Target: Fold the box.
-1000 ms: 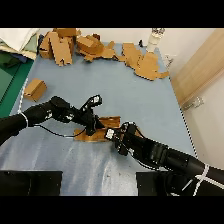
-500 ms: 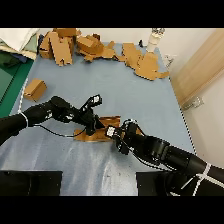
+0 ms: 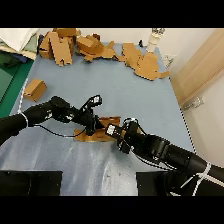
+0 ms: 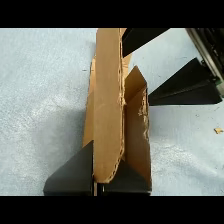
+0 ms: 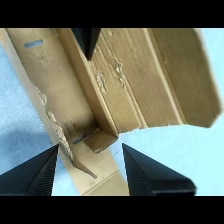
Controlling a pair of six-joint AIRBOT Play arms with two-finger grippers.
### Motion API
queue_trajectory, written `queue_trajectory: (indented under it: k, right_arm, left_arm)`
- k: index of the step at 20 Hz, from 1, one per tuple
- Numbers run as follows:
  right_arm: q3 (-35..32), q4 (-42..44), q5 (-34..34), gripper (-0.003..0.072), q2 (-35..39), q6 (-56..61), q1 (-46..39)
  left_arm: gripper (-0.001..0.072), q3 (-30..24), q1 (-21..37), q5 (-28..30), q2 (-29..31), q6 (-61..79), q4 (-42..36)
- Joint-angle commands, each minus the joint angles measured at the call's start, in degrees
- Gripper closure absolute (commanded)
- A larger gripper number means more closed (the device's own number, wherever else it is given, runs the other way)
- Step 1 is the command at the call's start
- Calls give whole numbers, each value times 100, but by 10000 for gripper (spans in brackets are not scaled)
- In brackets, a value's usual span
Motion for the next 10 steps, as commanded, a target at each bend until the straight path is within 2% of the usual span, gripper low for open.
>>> queue_trajectory:
  k: [1,3,8,10]
  right_arm:
    - [7,127,236,71,-7,-72,-157]
    - [7,592,374,71,-9,-507,-463]
    - [9,3016,461,71,-9,-3104,-1263]
    - [9,3580,424,71,-9,-3812,-1425]
  left_arm:
    - [695,0,2,2,-2,-2,-2]
    - [695,0,2,2,-2,-2,0]
    - [695,0,4,0,-2,-2,-2]
    - [695,0,2,0,-2,0,0]
